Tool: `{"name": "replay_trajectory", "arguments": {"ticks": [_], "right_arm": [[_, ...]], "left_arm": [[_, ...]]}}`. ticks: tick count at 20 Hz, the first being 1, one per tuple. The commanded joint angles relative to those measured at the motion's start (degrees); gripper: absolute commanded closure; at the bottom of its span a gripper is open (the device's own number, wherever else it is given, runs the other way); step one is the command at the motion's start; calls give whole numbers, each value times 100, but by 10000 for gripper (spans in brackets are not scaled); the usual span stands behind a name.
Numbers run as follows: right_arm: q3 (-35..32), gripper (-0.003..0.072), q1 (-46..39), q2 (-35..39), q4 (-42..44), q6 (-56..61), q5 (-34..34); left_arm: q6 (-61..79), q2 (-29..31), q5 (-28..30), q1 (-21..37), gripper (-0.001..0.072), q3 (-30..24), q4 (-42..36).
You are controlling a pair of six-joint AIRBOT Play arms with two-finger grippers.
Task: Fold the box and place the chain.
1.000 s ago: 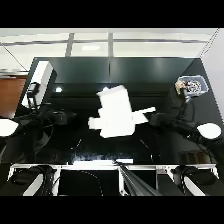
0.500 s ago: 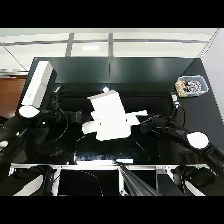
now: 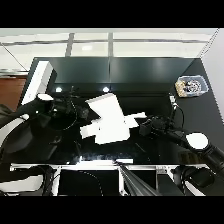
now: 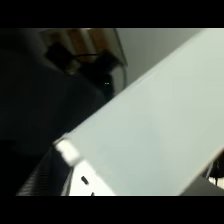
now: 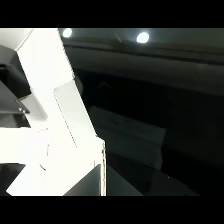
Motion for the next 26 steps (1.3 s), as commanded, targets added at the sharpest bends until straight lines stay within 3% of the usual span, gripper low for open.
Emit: {"name": "replay_trajectory", "arguments": {"ticks": [1, 6, 9, 10, 11, 12, 14, 15, 17, 20, 23, 26], "right_arm": [[-2, 674, 0, 7, 0, 122, 13], [-2, 674, 0, -72, -120, 612, 170], [-2, 674, -2, -142, -501, 938, 238], [-2, 674, -4, -149, -546, 1027, 221], [-2, 671, -28, -146, -551, 1086, 245], [0, 585, -70, -146, -564, 1123, 310], [39, 121, -356, -144, -688, 1172, 691], [146, 58, -680, -144, -1062, 1180, 1113], [503, 58, -1462, -142, -2122, 1270, 2096], [1117, 59, -2450, -142, -3552, 1128, 3305], [1261, 59, -2719, -146, -3827, -52, 3495], [1255, 60, -2444, -146, -3668, -975, 3440]], "left_arm": [[1156, -496, -846, 146, 161, 197, -297], [1860, -610, -1115, 494, 544, 201, -431], [2020, -610, -1187, 376, 567, 201, -358], [2081, -610, -1178, 341, 682, 203, -321], [2155, -610, -1187, 330, 683, 203, -295], [2155, -608, -1185, 337, 683, 214, -284], [2153, -577, -1187, 363, 685, 280, -229], [2149, -533, -1182, 358, 686, 334, -133], [2142, -319, -1115, 293, 689, 446, 195], [2133, 400, -496, -122, 689, 448, 940], [2520, 997, 356, -796, 686, 428, 1401], [3040, 977, 776, -1180, 686, 417, 1443]]}}
